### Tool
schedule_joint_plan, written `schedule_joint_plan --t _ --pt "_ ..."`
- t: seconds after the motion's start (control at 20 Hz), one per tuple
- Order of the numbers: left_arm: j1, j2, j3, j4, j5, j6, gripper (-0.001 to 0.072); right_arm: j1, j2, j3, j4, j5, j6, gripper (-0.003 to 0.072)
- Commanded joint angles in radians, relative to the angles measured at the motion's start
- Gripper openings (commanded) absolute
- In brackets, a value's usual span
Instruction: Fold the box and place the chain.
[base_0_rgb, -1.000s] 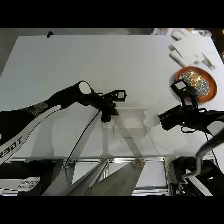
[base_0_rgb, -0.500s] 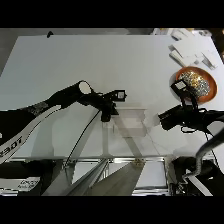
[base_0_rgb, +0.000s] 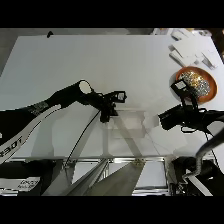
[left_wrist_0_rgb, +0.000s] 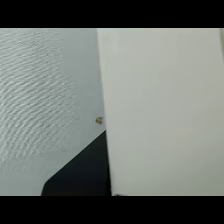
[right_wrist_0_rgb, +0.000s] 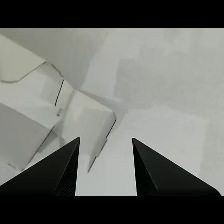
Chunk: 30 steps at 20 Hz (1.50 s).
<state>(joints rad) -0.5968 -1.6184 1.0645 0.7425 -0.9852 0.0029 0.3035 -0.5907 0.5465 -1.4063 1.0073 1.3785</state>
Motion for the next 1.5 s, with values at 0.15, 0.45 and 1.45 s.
schedule_joint_plan --t 0.15,0.45,1.45 --pt "0.001 0.0 0.041 0.064 -0.01 0.006 0.0001 0.001 0.0 0.001 0.0 -0.002 0.0 0.0366" --pt "-0.002 -0.001 0.041 0.059 0.042 -0.006 0.0005 0.001 0.0 0.001 0.0 -0.002 0.0 0.0365" --pt "-0.002 -0.035 0.04 0.016 0.039 -0.029 0.0003 0.001 0.0 0.001 -0.005 -0.005 0.0 0.0364"
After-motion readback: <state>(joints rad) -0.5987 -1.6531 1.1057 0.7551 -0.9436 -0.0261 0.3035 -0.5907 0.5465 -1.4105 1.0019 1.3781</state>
